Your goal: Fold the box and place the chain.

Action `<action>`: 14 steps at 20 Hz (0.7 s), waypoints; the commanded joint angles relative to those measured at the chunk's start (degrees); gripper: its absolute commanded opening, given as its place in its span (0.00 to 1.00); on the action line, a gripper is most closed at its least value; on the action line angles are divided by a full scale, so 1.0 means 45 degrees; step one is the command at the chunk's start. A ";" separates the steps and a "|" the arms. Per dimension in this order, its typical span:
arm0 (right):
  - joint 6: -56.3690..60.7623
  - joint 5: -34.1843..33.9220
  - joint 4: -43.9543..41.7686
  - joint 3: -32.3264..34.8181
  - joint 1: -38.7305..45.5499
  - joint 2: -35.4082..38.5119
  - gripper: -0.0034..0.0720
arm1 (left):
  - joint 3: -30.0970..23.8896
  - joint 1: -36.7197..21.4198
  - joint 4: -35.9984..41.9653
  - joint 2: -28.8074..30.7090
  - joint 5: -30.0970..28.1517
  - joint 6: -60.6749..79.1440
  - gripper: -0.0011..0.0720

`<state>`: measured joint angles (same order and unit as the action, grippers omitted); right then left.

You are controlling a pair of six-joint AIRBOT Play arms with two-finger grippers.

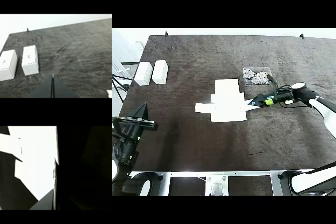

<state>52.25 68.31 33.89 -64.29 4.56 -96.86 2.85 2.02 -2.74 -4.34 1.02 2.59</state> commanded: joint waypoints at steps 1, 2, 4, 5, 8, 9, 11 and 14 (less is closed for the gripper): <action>0.1185 -0.1394 -0.0068 -0.0199 -0.1122 0.0029 0.05 | 0.0010 -0.0010 -0.0005 -0.0005 -0.0005 0.0005 0.04; 0.1307 -0.1423 -0.0058 -0.0214 -0.1287 0.0029 0.05 | 0.0024 -0.0010 -0.0005 -0.0005 0.0010 0.0005 0.04; 0.1345 -0.1433 -0.0039 -0.0214 -0.1496 0.0029 0.05 | 0.0034 -0.0010 -0.0005 -0.0005 0.0005 0.0005 0.04; 0.1350 -0.1554 0.0015 -0.0214 -0.1535 0.0029 0.05 | 0.0034 -0.0010 -0.0005 -0.0005 0.0015 -0.0019 0.04; 0.1326 -0.1627 0.0049 -0.0214 -0.1554 0.0029 0.05 | 0.0034 -0.0010 -0.0005 -0.0005 0.0039 -0.0044 0.05; 0.1282 -0.1632 0.0053 -0.0214 -0.1554 0.0029 0.05 | 0.0034 -0.0010 -0.0005 -0.0005 0.0330 -0.0034 0.08; 0.1146 -0.1642 0.0049 -0.0214 -0.1559 0.0034 0.05 | 0.0044 -0.0010 -0.0005 -0.0005 0.0976 -0.0034 0.82; 0.0952 -0.1613 0.0151 -0.0209 -0.1574 0.0034 0.05 | 0.0049 -0.0010 0.0000 -0.0005 0.0957 -0.0044 0.82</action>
